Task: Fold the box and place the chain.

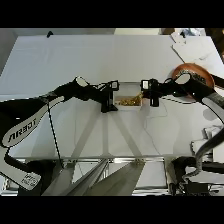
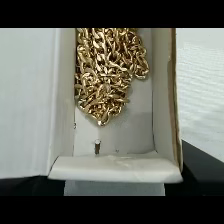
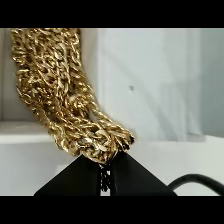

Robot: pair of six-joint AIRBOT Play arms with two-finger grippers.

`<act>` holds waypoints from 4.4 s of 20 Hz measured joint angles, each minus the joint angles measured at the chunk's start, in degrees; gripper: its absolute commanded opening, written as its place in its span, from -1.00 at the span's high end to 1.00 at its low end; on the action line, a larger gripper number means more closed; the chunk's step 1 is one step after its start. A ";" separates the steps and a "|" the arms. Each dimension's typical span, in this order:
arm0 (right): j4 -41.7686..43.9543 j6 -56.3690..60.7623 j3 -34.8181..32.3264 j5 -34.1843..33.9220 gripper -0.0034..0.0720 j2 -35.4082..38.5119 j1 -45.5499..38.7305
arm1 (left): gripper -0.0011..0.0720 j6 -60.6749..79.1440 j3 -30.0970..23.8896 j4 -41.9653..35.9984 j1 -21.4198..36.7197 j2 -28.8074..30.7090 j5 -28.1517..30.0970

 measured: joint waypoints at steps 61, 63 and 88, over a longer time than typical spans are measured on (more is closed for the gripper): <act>-11.52 61.90 26.91 19.47 0.06 -5.95 8.74 | 0.55 -0.04 0.00 0.00 0.00 0.00 0.00; -10.56 59.71 27.15 21.64 0.05 -5.51 9.16 | 0.55 -0.04 0.00 0.00 0.00 0.00 0.00; -21.20 54.58 5.62 -1.38 -0.14 8.26 21.00 | 0.55 -0.04 0.00 0.02 0.00 0.00 0.00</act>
